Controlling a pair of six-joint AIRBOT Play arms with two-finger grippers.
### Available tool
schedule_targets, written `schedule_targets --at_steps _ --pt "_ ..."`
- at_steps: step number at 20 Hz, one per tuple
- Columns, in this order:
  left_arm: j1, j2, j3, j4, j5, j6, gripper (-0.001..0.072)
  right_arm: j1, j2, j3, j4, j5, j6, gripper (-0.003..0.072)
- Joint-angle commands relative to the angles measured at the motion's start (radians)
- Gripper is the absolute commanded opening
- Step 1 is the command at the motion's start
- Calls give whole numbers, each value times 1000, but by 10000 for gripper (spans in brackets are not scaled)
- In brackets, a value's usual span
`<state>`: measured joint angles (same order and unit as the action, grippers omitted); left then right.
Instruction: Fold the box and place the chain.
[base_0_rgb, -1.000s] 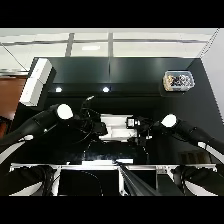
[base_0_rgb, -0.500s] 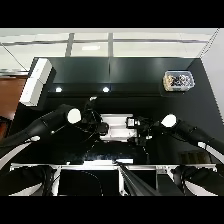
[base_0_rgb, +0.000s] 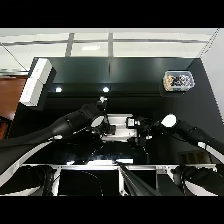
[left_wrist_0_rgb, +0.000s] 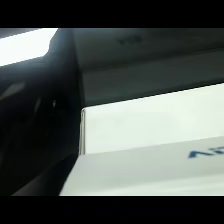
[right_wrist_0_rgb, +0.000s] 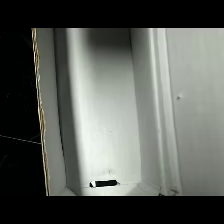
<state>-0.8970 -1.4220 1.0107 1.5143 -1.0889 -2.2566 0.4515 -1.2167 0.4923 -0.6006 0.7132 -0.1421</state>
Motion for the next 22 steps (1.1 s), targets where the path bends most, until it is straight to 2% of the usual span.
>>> schedule_targets --at_steps 1,11,13,15,18,19,20,21,22 --pt "-19 -16 18 13 -27 -71 282 -1 0 0 0 0 0 155" --pt "-25 -56 19 18 -40 -190 273 -1 0 0 0 0 0 155" --pt "-25 -62 18 24 -39 -190 119 -1 0 0 0 0 0 154" --pt "-25 -62 22 22 -38 -190 28 -1 0 0 0 0 0 154" --pt "-25 -62 40 22 -38 -185 27 -1 0 0 0 0 0 154" --pt "-25 -62 46 22 -38 -185 35 -1 0 0 0 0 0 154" --pt "-24 -62 51 22 -39 -185 131 -1 0 0 0 0 0 154" --pt "-23 -62 54 22 -39 -186 303 -1 0 0 0 0 0 154" --pt "-22 -62 54 20 -39 -186 378 -1 0 0 0 0 0 154"
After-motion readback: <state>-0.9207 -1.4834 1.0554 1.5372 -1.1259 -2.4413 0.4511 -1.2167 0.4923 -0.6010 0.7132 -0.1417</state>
